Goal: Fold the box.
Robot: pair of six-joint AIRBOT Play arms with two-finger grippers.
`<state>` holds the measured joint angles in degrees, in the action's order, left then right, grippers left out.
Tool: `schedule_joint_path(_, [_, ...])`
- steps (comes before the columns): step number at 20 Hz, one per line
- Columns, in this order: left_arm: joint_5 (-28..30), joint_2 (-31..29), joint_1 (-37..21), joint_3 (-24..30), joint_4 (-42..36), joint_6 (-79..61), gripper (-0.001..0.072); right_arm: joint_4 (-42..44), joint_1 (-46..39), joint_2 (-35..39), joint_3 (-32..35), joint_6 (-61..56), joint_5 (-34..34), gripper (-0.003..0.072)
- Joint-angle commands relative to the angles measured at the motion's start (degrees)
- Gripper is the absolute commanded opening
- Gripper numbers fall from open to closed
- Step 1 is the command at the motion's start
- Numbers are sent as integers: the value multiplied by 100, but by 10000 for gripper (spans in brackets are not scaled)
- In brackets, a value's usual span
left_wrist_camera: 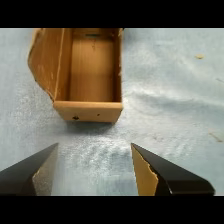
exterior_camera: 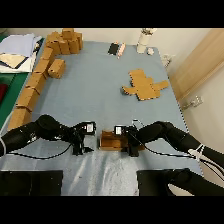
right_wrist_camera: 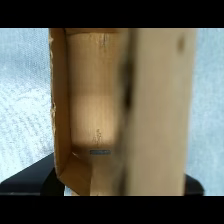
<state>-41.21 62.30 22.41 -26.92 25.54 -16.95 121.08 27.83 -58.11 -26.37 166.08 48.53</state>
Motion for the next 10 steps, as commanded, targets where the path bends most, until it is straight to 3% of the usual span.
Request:
schedule_joint_path(1, [417,439,157,-20,-498,-527,689,0,2,-4,2,0,0,440])
schedule_joint_path(10, [509,798,514,-337,-841,-538,697,0,2,-4,2,0,0,440])
